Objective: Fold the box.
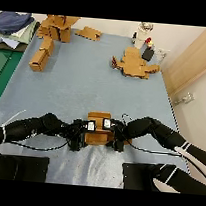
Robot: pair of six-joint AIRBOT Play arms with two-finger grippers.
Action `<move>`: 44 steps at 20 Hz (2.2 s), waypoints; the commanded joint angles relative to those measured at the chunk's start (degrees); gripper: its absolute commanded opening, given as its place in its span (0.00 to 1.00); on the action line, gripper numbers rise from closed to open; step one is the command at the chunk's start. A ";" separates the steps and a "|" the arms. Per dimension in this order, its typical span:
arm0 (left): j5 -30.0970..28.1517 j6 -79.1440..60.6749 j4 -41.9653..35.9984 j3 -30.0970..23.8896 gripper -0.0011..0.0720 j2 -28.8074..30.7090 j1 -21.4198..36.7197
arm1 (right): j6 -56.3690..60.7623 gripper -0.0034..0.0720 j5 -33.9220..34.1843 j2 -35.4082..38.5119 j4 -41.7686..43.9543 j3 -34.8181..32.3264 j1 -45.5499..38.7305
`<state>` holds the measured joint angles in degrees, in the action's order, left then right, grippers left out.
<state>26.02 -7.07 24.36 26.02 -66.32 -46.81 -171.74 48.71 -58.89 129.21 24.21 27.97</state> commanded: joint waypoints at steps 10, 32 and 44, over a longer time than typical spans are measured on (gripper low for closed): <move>-0.09 0.02 0.09 0.00 0.73 -0.04 0.02 | 0.04 0.71 -0.02 0.04 0.00 0.02 0.00; -0.07 0.04 0.09 0.00 0.74 -0.04 0.02 | 13.60 0.99 4.33 10.03 -14.03 2.25 -1.09; -0.09 0.02 0.09 0.00 0.73 -0.04 0.02 | 87.10 0.98 20.70 21.49 -7.23 7.15 -2.43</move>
<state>25.96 -7.03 24.45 26.02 -66.35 -46.81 -103.92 68.03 -39.53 119.48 30.85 25.58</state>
